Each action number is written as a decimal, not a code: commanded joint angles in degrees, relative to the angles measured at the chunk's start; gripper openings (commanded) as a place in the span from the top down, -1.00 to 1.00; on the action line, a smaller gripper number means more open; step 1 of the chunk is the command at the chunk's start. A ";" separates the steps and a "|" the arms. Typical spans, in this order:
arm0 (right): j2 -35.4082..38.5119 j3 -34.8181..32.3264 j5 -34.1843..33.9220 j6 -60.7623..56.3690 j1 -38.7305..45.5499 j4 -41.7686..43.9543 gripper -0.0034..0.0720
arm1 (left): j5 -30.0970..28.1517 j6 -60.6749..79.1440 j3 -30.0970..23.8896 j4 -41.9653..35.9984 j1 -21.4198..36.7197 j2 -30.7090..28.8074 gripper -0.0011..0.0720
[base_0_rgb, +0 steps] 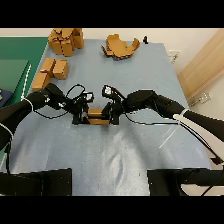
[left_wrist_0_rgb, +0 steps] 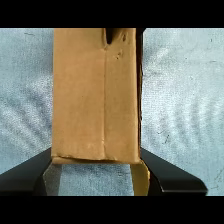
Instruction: Fold the box.
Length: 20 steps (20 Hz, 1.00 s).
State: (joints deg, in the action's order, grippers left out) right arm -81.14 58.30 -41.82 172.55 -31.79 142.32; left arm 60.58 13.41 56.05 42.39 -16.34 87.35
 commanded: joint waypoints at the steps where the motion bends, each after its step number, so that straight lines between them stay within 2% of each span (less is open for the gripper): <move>1: -0.39 0.07 -0.26 0.00 -0.09 -0.11 0.69 | -0.04 0.07 -0.02 0.04 0.00 0.00 0.15; 5: -3.65 0.07 -1.38 -0.02 -0.11 -0.04 0.69 | -0.02 0.04 0.00 0.04 0.00 0.00 0.15; 8: -4.85 0.07 -2.23 -0.04 -0.09 -0.04 0.58 | 0.02 0.04 -0.02 0.04 0.02 0.00 0.15; 9: -4.39 0.09 -2.21 -0.26 -0.07 0.04 0.16 | 0.02 0.04 -0.02 0.04 0.02 0.00 0.15; 10: -3.58 0.09 -2.16 -0.66 -0.02 0.68 -0.06 | 0.04 0.04 0.00 0.04 0.00 0.00 0.15; 15: 1.22 0.07 -2.62 -0.63 0.02 1.44 -0.05 | -0.04 0.04 0.00 0.04 0.02 0.00 0.15; 16: 1.22 0.07 -3.37 -0.63 0.02 1.46 0.07 | -0.04 0.04 0.00 0.04 0.00 0.00 0.15; 18: 0.81 0.04 -4.57 -0.66 0.00 1.75 0.90 | -0.04 0.04 0.00 0.04 0.00 0.00 0.15; 20: 0.22 0.04 -1.75 -3.37 -0.04 4.15 0.90 | -0.11 0.04 0.00 0.04 0.02 0.00 0.15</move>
State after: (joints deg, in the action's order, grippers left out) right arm -80.77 58.33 -45.30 171.61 -31.79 144.20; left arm 60.55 13.45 56.05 42.44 -16.34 87.35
